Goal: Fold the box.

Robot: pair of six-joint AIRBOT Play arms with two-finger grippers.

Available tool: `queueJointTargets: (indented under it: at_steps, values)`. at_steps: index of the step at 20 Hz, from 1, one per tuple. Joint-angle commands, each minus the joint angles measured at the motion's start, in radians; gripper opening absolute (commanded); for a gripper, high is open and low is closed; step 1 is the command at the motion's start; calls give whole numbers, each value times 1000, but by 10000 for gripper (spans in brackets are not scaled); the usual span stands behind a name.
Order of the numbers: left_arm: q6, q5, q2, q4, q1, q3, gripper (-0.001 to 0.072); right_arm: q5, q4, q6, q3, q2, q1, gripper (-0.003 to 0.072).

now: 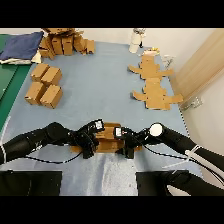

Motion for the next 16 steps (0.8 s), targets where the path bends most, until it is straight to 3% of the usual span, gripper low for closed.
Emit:
queueJointTargets:
  at_steps: [1,4,8,11,13,15,16]
  values:
    - [-3,23,24,68,2,1,11,1,0,0,0,1,0,499]
    - [-145,29,80,192,2,1,11,1,0,0,0,1,0,499]
    - [-663,-43,183,596,20,2,10,1,0,0,0,1,0,499]
    - [-1101,-160,300,888,75,2,10,1,0,0,0,1,0,499]
    - [-1543,-335,349,1044,141,1,11,1,0,0,0,1,0,499]
    - [-1695,-475,364,1045,194,-19,11,1,0,0,0,1,0,499]
    - [-1695,-478,362,998,200,-38,11,1,0,0,0,1,0,499]
